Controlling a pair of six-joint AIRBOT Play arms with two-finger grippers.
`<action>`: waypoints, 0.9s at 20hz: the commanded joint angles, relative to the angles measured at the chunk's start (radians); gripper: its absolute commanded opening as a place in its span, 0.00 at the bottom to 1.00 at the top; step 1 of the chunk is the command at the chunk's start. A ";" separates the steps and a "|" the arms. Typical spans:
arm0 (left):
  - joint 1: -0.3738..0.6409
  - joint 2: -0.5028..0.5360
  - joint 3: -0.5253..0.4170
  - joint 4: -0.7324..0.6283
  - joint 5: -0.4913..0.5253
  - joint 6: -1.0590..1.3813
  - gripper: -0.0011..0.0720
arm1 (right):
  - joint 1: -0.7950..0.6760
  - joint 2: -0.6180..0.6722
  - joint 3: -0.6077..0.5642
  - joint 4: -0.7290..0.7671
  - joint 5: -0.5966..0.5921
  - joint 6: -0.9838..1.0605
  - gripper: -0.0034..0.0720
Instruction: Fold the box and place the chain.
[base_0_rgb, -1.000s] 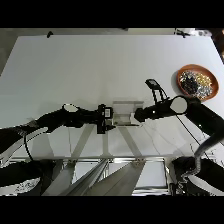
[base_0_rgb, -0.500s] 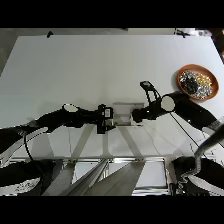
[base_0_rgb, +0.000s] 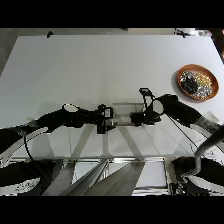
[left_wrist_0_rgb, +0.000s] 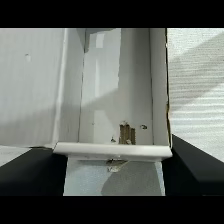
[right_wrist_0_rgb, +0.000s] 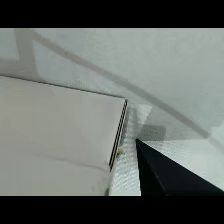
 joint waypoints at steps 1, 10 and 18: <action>0.001 0.001 0.000 0.000 0.001 0.000 0.55 | 0.006 -0.011 0.005 -0.006 -0.034 0.068 0.57; 0.001 0.001 0.000 0.000 0.001 0.000 0.55 | 0.050 -0.011 0.083 -0.085 0.047 0.116 0.41; 0.001 0.001 0.000 0.000 0.000 0.000 0.55 | 0.050 -0.022 0.089 -0.130 0.142 0.140 0.25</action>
